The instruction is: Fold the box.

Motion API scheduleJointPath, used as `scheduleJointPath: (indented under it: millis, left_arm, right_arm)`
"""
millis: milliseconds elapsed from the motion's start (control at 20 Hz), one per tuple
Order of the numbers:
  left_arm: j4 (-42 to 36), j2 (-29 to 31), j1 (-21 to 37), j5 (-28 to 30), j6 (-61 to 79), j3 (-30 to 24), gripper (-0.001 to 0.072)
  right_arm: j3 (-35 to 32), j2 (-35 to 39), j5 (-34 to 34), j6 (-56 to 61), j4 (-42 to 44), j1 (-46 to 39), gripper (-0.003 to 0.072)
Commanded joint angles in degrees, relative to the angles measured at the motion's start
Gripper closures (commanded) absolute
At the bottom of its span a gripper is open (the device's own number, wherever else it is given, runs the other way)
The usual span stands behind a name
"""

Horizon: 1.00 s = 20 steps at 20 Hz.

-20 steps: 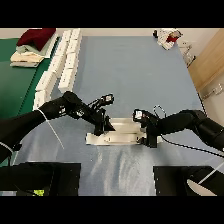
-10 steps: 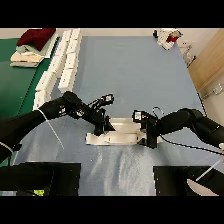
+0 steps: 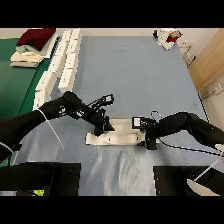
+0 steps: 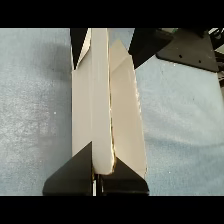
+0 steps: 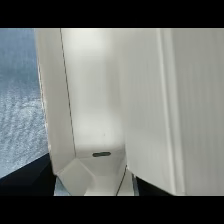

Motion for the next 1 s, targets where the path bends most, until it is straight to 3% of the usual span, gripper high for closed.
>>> scheduleJointPath:
  millis: [0,900,950]
  left_arm:
    - [-0.02,-0.02,0.04,0.15,-0.04,0.00,0.0694]
    - [-0.02,-0.02,0.04,0.15,-0.04,0.00,0.0694]
    - [-0.02,-0.02,0.04,0.15,-0.04,0.00,0.0693]
  right_arm:
    - [-1.16,-0.09,3.15,-2.16,1.07,0.04,0.0034]
    - [-2.01,-3.41,5.22,-2.16,1.03,-0.28,0.0036]
    - [-2.01,-3.41,5.22,-2.16,1.03,-0.28,0.0087]
